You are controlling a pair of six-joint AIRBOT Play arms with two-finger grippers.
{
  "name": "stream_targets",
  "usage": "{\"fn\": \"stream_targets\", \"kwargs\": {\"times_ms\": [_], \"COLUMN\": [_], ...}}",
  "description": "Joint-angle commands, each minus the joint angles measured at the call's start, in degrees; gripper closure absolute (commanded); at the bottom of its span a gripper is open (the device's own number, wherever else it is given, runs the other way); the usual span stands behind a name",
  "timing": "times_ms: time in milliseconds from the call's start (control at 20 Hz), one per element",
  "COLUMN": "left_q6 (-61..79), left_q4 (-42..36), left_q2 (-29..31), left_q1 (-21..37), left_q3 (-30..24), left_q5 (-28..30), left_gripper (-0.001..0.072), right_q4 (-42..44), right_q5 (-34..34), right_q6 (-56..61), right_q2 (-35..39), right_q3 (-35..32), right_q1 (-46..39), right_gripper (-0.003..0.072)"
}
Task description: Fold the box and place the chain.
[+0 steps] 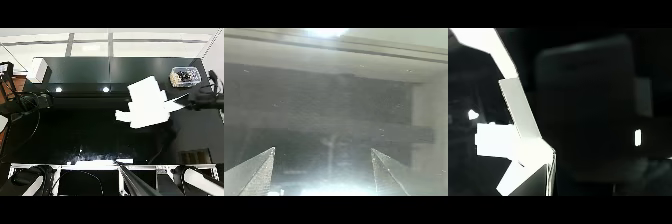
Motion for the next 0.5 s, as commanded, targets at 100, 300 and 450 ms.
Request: {"fn": "stream_targets", "kwargs": {"times_ms": [100,300,450], "left_q6": [6.19,7.87,9.2], "left_q4": [-11.19,-18.34,-25.51], "left_q2": [-3.5,-10.25,-16.85], "left_q1": [-2.14,-5.9,-5.62], "left_q3": [-0.09,-0.44,-0.44], "left_q5": [0.0,0.83,3.32], "left_gripper": [0.0004,0.0004,0.0004], "right_q4": [10.38,10.99,11.04], "right_q5": [-20.46,-34.67,-42.75], "right_q6": [0.2,-1.05,-2.25], "right_q2": [21.7,23.69,23.69], "right_q3": [-21.55,-26.45,-26.45], "right_q1": [15.82,30.67,41.42], "right_gripper": [0.0639,0.0639,0.0639]}}
